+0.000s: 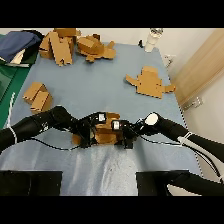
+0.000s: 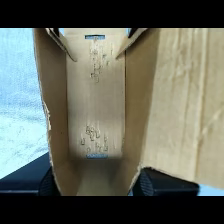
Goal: Fold the box.
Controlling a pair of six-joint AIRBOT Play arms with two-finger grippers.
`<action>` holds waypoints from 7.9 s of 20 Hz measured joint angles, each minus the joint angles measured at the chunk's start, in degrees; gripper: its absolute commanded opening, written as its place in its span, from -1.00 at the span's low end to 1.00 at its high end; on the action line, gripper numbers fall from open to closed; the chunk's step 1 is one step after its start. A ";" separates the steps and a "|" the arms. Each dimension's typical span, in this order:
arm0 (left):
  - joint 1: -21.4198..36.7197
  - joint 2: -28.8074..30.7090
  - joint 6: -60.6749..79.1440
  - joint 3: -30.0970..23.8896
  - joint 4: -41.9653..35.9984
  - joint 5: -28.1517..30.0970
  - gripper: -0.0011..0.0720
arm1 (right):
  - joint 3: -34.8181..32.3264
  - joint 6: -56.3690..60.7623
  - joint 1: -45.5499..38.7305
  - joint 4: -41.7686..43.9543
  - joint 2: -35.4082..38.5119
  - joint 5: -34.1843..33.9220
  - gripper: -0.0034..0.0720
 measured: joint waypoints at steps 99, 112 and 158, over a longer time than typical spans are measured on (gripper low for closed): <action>5.68 12.26 -90.47 -1.01 7.52 -5.16 -0.28 | 0.00 -0.02 0.02 -0.07 -0.02 -0.50 0.38; 8.15 8.15 -107.51 -3.54 25.77 -7.67 -0.28 | 0.02 -0.02 0.00 -0.04 -0.02 -0.13 0.38; -3.76 4.37 -106.97 3.32 18.01 -3.02 0.47 | 0.02 0.00 0.00 -0.44 -0.02 0.04 0.38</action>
